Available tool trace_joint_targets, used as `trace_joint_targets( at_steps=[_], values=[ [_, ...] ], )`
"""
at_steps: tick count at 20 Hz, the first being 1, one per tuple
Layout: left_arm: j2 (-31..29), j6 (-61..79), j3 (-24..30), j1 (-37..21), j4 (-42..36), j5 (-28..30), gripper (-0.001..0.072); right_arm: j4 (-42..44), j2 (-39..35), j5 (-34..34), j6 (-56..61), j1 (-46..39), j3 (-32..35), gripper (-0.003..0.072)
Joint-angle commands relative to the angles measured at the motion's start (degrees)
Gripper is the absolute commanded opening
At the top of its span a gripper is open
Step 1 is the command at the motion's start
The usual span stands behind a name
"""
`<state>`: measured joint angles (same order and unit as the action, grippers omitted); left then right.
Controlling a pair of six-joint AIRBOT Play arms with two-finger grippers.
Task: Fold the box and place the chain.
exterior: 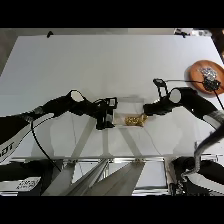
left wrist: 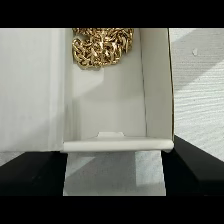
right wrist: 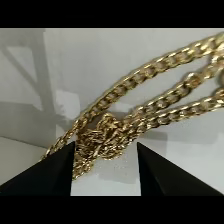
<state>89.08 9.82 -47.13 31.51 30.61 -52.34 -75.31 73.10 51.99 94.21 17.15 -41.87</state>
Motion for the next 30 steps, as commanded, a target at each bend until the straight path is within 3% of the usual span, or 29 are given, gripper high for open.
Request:
trace_joint_targets(
  at_steps=[1,2,6,10,21,30],
  values=[
    [0.0,0.0,-0.1,0.0,0.0,0.0,0.0492,0.9,1.0,-0.8,0.0,2.1,0.0,0.0287],
    [0.0,0.0,-0.1,0.0,0.0,0.0,0.0492,0.9,1.0,-1.4,0.3,2.4,0.0,0.0277],
    [0.0,0.0,-0.1,0.0,0.0,0.0,0.0492,0.8,0.9,-0.9,0.4,2.4,0.0,0.0011],
    [0.0,0.0,-0.1,0.0,0.0,0.0,0.0492,0.2,-2.0,-0.2,0.4,2.4,0.0,0.0011],
    [0.0,0.0,-0.1,0.0,0.0,0.0,0.0492,0.5,-22.0,5.3,0.4,5.3,0.0,0.0011],
    [0.0,0.0,-0.1,0.0,0.0,0.0,0.0492,-2.1,-23.3,-4.0,8.1,21.3,0.0,0.0011]
  ],
)
